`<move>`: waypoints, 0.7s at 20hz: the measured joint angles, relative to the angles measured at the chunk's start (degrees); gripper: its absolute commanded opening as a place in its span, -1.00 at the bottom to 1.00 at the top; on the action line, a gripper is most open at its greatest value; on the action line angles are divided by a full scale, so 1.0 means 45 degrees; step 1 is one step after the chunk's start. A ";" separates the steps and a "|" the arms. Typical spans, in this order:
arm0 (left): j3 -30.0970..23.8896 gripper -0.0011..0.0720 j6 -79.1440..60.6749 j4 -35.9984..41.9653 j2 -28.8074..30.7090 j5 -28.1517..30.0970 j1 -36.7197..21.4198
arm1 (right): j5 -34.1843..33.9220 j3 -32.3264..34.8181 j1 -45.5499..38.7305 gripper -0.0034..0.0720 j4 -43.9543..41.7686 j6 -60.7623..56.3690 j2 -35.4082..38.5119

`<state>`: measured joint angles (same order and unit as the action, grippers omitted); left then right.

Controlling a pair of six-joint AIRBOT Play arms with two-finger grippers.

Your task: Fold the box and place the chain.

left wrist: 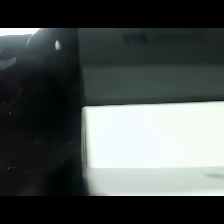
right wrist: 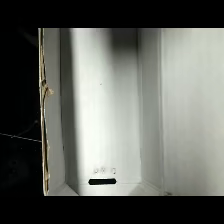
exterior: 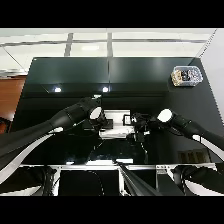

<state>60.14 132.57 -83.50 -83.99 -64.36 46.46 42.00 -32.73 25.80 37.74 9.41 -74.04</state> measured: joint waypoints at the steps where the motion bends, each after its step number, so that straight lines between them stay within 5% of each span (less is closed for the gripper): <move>1: 0.0024 -0.91 0.0000 -0.0015 -0.0019 0.0000 0.0010 | 0.0000 0.0000 0.0000 -0.38 -0.0005 -0.0010 0.0000; 10: 0.0073 -0.91 -0.0073 -0.0117 -0.0058 0.0019 0.0053 | 0.0000 0.0000 -0.0005 -0.35 -0.0005 -0.0005 0.0000; 12: 0.0073 -0.91 -0.0087 -0.0121 -0.0058 0.0078 0.0053 | 0.0039 0.0000 -0.0005 1.00 -0.0005 0.0024 0.0005; 14: 0.0083 -0.91 -0.0107 -0.0136 -0.0058 0.0199 0.0053 | 0.0155 0.0000 -0.0005 1.00 0.0044 -0.0214 0.0136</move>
<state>60.51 132.09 -84.12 -84.25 -63.46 46.70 42.70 -32.73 25.78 37.93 8.45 -73.43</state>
